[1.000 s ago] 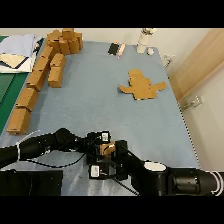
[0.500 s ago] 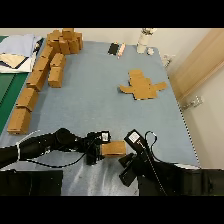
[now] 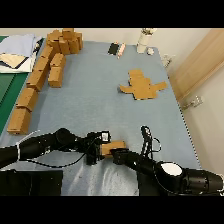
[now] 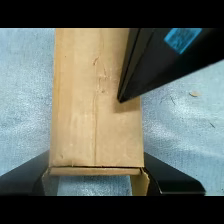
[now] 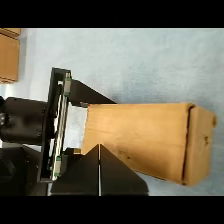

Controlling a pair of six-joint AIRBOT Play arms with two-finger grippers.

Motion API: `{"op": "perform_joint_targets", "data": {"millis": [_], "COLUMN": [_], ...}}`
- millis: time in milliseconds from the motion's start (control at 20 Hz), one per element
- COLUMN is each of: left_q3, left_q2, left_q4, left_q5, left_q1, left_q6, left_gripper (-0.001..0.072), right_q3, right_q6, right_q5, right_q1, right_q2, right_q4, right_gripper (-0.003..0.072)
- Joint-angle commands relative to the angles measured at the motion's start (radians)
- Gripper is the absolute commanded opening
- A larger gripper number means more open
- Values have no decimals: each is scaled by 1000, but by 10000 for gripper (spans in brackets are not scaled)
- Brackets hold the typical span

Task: Fold the box.

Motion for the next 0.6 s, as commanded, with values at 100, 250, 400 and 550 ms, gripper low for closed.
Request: {"op": "perform_joint_targets", "data": {"millis": [100, 250, 400, 550], "left_q3": [0, 0, 0, 0], "left_q2": [0, 0, 0, 0], "left_q4": [0, 0, 0, 0], "left_q5": [0, 0, 0, 0], "left_q1": [1, 1, 1, 1], "left_q6": [0, 0, 0, 0], "left_gripper": [453, 453, 453, 453], "right_q3": [-10, -10, -10, -9], "right_q6": [128, 128, 129, 127], "right_q5": [119, 111, 112, 114], "right_q1": [-2, 0, 0, 0], "right_q2": [-52, -85, -136, -147], "right_q4": [-49, -44, -41, -45], "right_gripper": [3, 3, 3, 3]}}
